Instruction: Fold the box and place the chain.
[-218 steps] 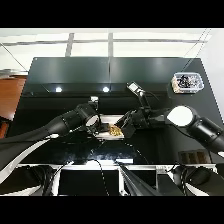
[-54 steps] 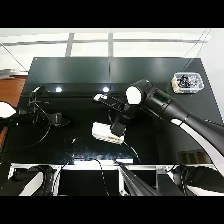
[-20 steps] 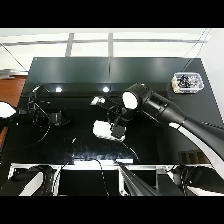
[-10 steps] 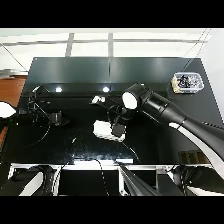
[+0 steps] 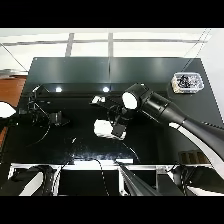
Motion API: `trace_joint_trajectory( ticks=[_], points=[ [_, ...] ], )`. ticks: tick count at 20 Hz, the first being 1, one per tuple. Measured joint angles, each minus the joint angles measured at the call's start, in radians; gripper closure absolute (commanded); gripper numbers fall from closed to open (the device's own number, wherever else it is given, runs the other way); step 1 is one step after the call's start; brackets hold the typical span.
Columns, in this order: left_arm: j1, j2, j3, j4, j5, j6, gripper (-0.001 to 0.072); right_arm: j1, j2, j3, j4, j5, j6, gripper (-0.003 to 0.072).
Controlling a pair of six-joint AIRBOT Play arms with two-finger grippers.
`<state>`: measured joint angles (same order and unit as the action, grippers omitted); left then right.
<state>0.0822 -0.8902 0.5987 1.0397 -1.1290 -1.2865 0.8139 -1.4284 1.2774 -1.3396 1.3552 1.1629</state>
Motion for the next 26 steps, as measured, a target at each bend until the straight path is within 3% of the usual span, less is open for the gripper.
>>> trace_joint_trajectory(
  ticks=[4, 6, 8, 9, 14, 15, 19, 26],
  points=[
    [0.0, 0.0, 0.0, 0.0, 0.0, 0.0, 0.0, 0.0, 0.0, 0.0, 0.0, 0.003, 0.0, 0.0492],
    [0.0, 0.0, 0.0, 0.0, 0.0, 0.0, 0.0, 0.0, 0.0, 0.0, -0.002, 0.003, 0.0, 0.024],
    [0.0, 0.0, 0.0, 0.0, 0.0, 0.0, 0.0001, 0.0, 0.0, 0.0, -0.006, 0.003, 0.0, 0.0099],
    [0.0, 0.0, 0.0, 0.0, 0.0, 0.0, 0.0, 0.0, 0.0, 0.0, -0.011, 0.003, 0.0, 0.007],
    [0.0, 0.0, 0.0, 0.0, 0.0, 0.0, 0.0, 0.0, -0.012, 0.0, -0.038, -0.016, 0.0, 0.0093],
    [0.0, 0.0, 0.0, 0.0, 0.0, 0.0, 0.0001, 0.0, -0.013, 0.0, -0.042, -0.021, 0.0, 0.022],
    [0.0, 0.0, 0.0, 0.0, 0.001, 0.0, 0.0, 0.0, -0.016, 0.0, -0.047, -0.029, 0.0, 0.0359],
    [0.0, 0.0, 0.0, 0.0, 0.003, 0.0, 0.0, 0.0, -0.016, 0.0, -0.048, -0.027, 0.0, 0.0359]
  ],
)
